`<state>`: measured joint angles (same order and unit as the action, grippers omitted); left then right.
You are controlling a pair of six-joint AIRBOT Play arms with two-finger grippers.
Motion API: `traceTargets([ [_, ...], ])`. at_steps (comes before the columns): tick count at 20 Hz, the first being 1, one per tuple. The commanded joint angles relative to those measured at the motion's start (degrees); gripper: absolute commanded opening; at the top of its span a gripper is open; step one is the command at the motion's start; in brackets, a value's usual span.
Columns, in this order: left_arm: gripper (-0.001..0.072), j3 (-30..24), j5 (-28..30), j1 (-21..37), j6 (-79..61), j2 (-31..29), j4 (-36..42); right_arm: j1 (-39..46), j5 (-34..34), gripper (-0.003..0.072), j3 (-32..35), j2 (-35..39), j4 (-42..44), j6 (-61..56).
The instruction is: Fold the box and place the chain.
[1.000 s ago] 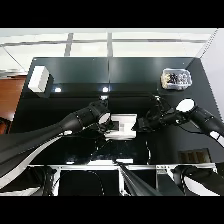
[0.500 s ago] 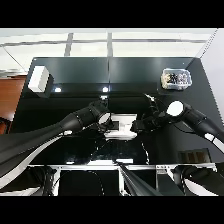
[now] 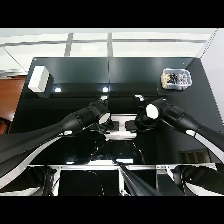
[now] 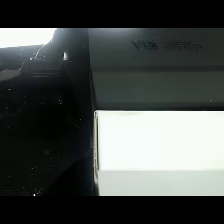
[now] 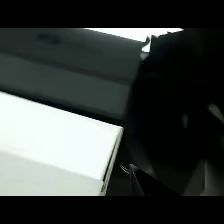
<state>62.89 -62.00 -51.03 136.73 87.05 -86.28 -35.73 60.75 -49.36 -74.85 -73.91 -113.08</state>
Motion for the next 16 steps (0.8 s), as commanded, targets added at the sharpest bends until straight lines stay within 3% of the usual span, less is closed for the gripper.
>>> traceTargets([
  [1, 0.0028, 0.0, 0.0, 0.0, 0.0, 0.0, 0.0, -2.9, 1.8, 0.035, -1.5, -1.6, -5.7, -11.4],
  [5, 0.0027, 0.0, -0.1, 0.0, 0.0, 0.0, 0.0, -3.0, 2.3, 0.035, -1.5, -1.8, -6.6, -14.8],
  [6, 0.0028, 0.0, -0.1, 0.0, 0.0, 0.0, 0.0, -3.0, 2.2, 0.0317, -1.5, -1.8, -6.5, -14.8],
  [7, 0.0028, 0.0, 0.0, 0.0, 0.0, 0.0, 0.0, -3.3, 2.2, 0.0196, -1.5, -1.8, -6.6, -14.6],
  [9, 0.0028, 0.0, 0.0, 0.0, 0.0, 0.0, 0.0, -4.0, 1.8, 0.0145, -1.5, -1.8, -6.7, -14.2],
  [10, 0.0027, 0.0, 0.0, 0.0, 0.0, 0.0, 0.0, -4.3, 1.6, 0.0012, -1.5, -1.8, -6.8, -13.9],
  [16, 0.0028, 0.0, 0.0, 0.0, 0.0, 0.0, 0.0, -4.4, 1.4, 0.0012, -1.5, -1.8, -6.7, -14.0],
])
